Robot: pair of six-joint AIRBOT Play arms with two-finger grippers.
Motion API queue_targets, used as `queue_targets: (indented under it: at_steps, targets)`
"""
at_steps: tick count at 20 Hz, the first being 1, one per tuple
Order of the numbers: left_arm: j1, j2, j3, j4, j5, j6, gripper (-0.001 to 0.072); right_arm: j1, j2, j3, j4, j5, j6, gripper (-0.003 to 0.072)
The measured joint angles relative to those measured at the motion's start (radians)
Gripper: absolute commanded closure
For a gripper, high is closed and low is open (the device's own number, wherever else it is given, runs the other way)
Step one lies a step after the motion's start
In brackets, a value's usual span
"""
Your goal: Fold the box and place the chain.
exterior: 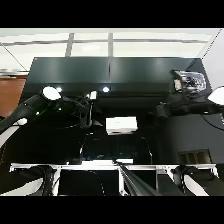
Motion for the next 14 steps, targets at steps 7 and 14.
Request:
queue_targets:
  at_steps: [7,14]
  targets:
    - [-0.183,-0.043,0.055,-0.084,0.196,-0.116,0.001,-0.144,0.067,0.003,-0.108,0.04,0.045,0.0671]
    - [-0.245,-0.196,0.185,-0.084,0.196,-0.271,0.001,-0.161,0.074,0.003,-0.124,0.045,0.052,0.0671]
